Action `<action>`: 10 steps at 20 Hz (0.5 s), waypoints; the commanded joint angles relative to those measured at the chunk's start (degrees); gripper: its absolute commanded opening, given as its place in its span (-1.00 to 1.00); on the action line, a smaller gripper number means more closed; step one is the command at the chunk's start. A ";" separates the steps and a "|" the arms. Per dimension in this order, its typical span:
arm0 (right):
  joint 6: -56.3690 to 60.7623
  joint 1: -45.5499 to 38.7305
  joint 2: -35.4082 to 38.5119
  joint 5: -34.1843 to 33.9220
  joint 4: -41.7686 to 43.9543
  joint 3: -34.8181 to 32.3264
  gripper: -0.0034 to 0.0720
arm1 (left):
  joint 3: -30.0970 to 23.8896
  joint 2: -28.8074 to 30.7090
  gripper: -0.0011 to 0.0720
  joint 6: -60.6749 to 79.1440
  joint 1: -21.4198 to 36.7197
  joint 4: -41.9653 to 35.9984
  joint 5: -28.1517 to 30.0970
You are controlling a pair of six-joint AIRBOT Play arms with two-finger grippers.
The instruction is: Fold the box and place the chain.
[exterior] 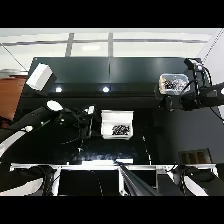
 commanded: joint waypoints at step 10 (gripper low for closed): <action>0.07 0.02 -0.07 -1.75 -0.07 0.00 0.94 | 0.37 -0.17 0.98 -3.23 -4.44 4.24 5.35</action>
